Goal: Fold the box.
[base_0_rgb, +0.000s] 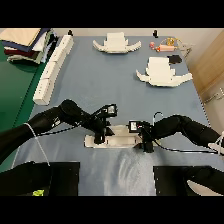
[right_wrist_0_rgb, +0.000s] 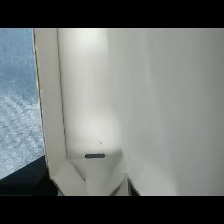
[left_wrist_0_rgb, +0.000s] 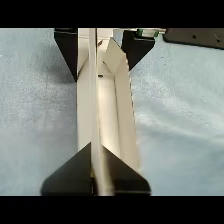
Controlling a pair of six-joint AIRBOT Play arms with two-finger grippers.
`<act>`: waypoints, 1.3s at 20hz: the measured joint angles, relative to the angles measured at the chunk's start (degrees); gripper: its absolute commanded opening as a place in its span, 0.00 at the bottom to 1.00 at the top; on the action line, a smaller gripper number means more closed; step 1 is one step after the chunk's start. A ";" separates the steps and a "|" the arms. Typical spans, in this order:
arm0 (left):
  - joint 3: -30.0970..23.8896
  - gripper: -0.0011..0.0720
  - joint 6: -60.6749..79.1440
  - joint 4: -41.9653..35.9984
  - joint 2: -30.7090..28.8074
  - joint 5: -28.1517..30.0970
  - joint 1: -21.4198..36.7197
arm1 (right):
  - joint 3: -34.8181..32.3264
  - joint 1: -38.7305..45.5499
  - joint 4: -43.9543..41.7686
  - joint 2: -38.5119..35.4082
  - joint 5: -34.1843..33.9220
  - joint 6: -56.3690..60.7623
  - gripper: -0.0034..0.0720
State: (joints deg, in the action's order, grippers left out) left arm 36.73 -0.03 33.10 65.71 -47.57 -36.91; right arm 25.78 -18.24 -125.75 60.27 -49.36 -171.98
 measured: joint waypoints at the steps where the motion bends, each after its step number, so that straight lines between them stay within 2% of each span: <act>1: -0.11 0.63 -0.42 1.36 0.04 -0.70 0.20 | -0.02 -0.04 0.00 0.00 -0.59 -0.02 0.72; 3: 0.09 0.63 -1.62 -0.98 -0.37 -0.74 0.11 | -0.02 -0.04 0.00 0.00 -0.55 0.00 0.73; 6: 0.11 0.63 -5.97 0.57 -1.99 -1.09 1.03 | -0.04 -0.04 0.00 0.00 -0.35 0.00 0.72; 8: 0.07 0.63 -11.74 3.93 -4.28 -2.95 2.56 | -0.07 -0.04 0.00 0.00 -0.26 0.02 0.72; 10: 0.07 0.63 -19.23 8.41 -7.37 -7.43 4.76 | -0.07 -0.04 0.00 0.00 -0.15 0.02 0.72; 11: 0.07 0.59 -23.12 10.01 -8.96 -9.68 5.88 | -0.07 -0.04 0.00 0.00 -0.13 0.02 0.72; 12: 0.07 0.12 -27.50 11.85 -10.56 -12.55 7.04 | -0.07 -0.04 0.00 0.00 -0.09 0.02 0.72; 13: 0.07 0.04 -31.52 13.27 -11.80 -15.06 7.87 | -0.07 -0.04 0.00 0.00 -0.07 0.02 0.72; 16: 0.07 0.04 -41.88 13.22 -13.73 -20.26 7.17 | -0.09 -0.04 0.00 0.00 0.04 0.02 0.73; 18: 0.26 0.04 -47.50 9.88 -13.27 -19.39 5.03 | -0.09 -0.07 0.00 0.00 0.09 0.02 0.72; 21: 1.81 0.04 -54.10 3.19 -9.84 -13.84 3.41 | -0.09 -0.07 0.00 0.00 0.17 0.02 0.72; 26: 6.54 0.04 -58.66 -7.89 -0.92 -5.44 3.56 | -0.09 -0.04 0.00 0.00 0.26 0.07 0.73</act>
State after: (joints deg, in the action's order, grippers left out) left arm 43.27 -58.70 25.21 64.79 -53.01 -33.34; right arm 25.69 -18.28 -125.75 60.27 -49.10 -171.92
